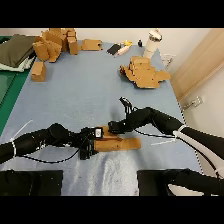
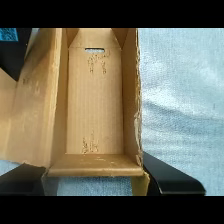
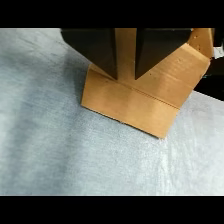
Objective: Fold the box.
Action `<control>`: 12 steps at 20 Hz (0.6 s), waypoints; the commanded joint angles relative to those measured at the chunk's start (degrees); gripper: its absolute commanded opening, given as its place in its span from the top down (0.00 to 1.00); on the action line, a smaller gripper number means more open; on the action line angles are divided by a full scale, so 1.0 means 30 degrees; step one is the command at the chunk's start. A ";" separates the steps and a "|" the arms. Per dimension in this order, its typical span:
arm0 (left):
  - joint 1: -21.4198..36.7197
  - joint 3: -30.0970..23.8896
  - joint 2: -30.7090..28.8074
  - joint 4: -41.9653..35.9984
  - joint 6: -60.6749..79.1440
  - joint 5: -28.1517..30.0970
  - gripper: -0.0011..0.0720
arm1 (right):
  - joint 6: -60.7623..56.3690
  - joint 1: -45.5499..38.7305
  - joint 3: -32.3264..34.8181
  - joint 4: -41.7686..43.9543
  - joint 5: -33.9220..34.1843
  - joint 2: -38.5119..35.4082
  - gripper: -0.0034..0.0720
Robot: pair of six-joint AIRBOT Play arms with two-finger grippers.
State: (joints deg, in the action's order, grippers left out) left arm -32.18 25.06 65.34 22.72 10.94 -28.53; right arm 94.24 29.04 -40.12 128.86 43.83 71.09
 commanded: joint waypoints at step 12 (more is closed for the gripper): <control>0.0007 0.0000 0.0000 0.0015 0.0007 0.0000 0.34 | 0.7978 -0.1188 -0.0517 -0.6674 1.1854 -0.9122 0.65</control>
State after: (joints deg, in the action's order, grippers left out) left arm -32.18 25.06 65.34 22.74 10.98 -28.53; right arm 105.89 25.15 -44.12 111.92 68.40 50.26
